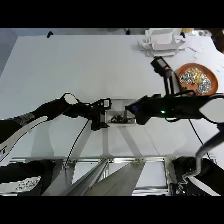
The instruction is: Fold the box and place the chain.
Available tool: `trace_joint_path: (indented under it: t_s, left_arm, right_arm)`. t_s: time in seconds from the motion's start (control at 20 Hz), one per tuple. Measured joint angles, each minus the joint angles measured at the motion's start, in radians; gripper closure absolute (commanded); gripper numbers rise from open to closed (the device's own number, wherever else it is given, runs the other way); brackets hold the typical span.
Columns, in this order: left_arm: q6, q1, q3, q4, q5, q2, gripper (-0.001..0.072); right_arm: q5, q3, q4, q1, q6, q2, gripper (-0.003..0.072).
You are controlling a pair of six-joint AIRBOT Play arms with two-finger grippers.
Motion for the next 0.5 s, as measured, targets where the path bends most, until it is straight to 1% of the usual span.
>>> trace_joint_path:
  t_s: [0.2,0.5]
  left_arm:
    - [0.0,0.0,0.0,0.0,0.0,0.0,0.0531]
    - [0.0,0.0,0.0,0.0,0.0,0.0,0.0531]
  right_arm:
    - [-0.064,-0.024,-0.009,0.023,0.007,-0.116,0.0675]
    - [-0.101,-0.043,-0.02,0.049,0.006,-0.275,0.0673]
